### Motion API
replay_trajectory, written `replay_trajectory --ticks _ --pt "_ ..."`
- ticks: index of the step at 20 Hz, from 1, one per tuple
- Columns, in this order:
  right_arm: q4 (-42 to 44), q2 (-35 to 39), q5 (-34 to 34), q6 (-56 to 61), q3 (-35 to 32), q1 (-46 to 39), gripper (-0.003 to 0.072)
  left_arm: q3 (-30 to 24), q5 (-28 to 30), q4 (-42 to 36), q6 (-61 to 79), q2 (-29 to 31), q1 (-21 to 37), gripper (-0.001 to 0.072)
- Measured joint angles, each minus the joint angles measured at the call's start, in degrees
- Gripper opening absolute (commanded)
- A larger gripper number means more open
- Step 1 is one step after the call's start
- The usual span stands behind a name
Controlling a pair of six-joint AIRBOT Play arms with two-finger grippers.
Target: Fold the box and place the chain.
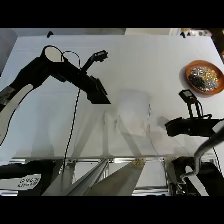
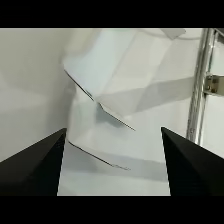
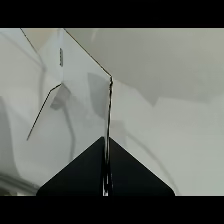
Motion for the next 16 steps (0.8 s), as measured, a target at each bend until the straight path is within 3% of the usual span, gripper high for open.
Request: replay_trajectory --ticks 3,16 --pt "1.84 0.04 3.96 -6.97 0.02 0.0 0.0014 0.0 -1.01 -2.84 2.86 -3.82 0.28 0.0659" --pt "2.95 0.04 0.52 -8.28 0.02 0.0 0.0015 0.0 -8.37 -0.76 6.08 -7.06 1.16 0.0689"
